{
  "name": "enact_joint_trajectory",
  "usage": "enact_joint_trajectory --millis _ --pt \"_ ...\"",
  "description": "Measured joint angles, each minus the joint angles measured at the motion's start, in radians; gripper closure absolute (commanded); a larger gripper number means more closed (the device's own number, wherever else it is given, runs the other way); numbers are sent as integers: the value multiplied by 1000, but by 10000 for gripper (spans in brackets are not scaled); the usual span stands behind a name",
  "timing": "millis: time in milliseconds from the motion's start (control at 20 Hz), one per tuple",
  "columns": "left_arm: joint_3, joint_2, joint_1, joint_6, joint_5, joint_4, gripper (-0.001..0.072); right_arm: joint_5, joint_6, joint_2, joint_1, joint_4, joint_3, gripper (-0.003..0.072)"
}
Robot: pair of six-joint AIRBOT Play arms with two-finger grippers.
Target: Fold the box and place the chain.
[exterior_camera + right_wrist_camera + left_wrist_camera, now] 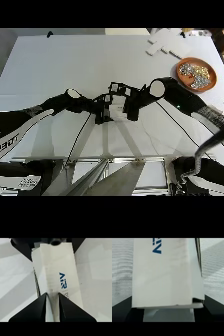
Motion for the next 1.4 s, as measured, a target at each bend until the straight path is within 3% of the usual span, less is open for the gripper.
enact_joint_trajectory --millis 950,1400 --pt "1 0 0 4 3 0 504 -65 11 13 -2 -4 -14 569" --pt "0 0 -1 9 -12 7 504 15 11 12 10 43 -45 558"
